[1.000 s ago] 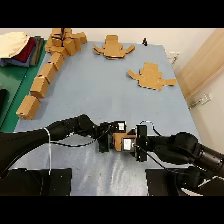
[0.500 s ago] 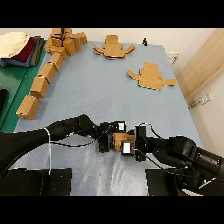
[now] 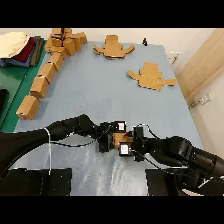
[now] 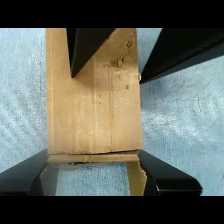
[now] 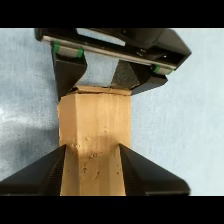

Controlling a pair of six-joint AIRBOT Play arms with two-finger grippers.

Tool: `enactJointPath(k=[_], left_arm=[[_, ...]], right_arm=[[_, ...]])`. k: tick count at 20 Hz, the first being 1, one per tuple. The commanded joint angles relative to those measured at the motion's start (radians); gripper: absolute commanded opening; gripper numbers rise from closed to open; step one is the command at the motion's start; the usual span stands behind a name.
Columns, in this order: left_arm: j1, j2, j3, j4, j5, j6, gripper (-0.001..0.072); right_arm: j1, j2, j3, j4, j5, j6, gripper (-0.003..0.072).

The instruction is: Fold the box.

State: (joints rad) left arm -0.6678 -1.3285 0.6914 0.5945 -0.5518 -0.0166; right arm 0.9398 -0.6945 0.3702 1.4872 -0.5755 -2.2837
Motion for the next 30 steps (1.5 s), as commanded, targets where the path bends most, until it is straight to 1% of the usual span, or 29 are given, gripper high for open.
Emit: enactJointPath(k=[1,2,3,4,6,8,9,10,16,27,30], left_arm=[[0.000,0.000,0.000,0.000,0.000,0.000,0.0525],[0.000,0.000,0.000,0.000,0.000,0.000,0.0525],[0.000,0.000,0.000,0.000,0.000,0.000,0.0525],[0.000,0.000,0.000,0.000,0.000,0.000,0.0525],[0.000,0.000,0.000,0.000,0.000,0.000,0.0525],[0.000,0.000,0.000,0.000,0.000,0.000,0.0525],[0.000,0.000,0.000,0.000,0.000,0.000,0.0525],[0.000,0.000,0.000,0.000,0.000,0.000,0.0525],[0.000,0.000,0.000,0.000,0.000,0.000,0.0525],[0.000,0.000,0.000,0.000,0.000,0.000,0.0525],[0.000,0.000,0.000,0.000,0.000,0.000,0.0525]], right_arm=[[0.004,-0.002,0.005,-0.040,0.003,0.001,0.0495],[0.004,-0.002,0.006,-0.040,0.002,0.008,0.0458],[0.004,-0.002,0.006,-0.036,0.001,0.009,0.0395],[0.004,-0.002,0.006,-0.032,0.000,0.009,0.0395],[0.004,-0.002,0.006,-0.028,-0.002,0.009,0.0348],[0.004,0.005,0.006,-0.015,-0.002,0.009,0.0336],[0.004,0.011,0.006,-0.006,-0.004,0.009,0.0265],[0.004,0.018,0.006,-0.002,-0.008,0.009,0.0223],[0.004,0.046,0.006,0.021,-0.018,0.009,0.0223],[0.004,0.104,0.007,0.015,-0.015,0.009,0.0222],[0.004,0.103,0.007,-0.011,0.016,0.009,0.0223]])
